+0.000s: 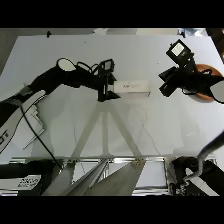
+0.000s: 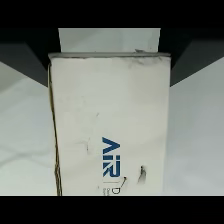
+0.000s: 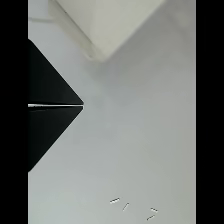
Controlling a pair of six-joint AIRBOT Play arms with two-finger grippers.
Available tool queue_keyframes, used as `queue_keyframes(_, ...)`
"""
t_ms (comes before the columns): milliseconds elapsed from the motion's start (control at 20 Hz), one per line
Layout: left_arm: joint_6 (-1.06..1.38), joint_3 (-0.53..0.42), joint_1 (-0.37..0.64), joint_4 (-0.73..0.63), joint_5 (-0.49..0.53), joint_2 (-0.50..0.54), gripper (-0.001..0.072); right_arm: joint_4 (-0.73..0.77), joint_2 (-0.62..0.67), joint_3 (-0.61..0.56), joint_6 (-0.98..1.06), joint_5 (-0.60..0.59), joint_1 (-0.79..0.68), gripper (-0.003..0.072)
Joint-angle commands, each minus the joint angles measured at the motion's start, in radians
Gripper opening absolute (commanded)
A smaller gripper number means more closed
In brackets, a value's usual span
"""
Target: Fold the box and place the chain.
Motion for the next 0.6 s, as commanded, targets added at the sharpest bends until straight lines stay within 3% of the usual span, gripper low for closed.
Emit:
queue_keyframes(0, -0.145, 0.001, 0.024, 0.007, 0.106, 0.151, 0.0007, 0.001, 0.001, 0.001, 0.000, 0.000, 0.000, 0.0012)
queue_keyframes(200, -0.362, 0.001, 0.114, 0.081, 0.336, 0.267, 0.0007, 0.000, 0.001, 0.001, 0.000, 0.000, 0.000, 0.0012)
queue_keyframes(350, -0.608, 0.001, 0.192, 0.401, 0.458, 0.288, 0.0006, 0.000, 0.001, 0.001, 0.000, 0.000, 0.000, 0.0012)
queue_keyframes(450, -0.800, 0.001, 0.255, 0.589, 0.475, 0.278, 0.0006, 0.000, 0.001, 0.001, 0.000, 0.000, 0.000, 0.0012)
queue_keyframes(550, -0.982, -0.004, 0.327, 0.689, 0.475, 0.256, 0.0005, 0.000, 0.001, 0.001, 0.000, 0.000, 0.000, 0.0012)
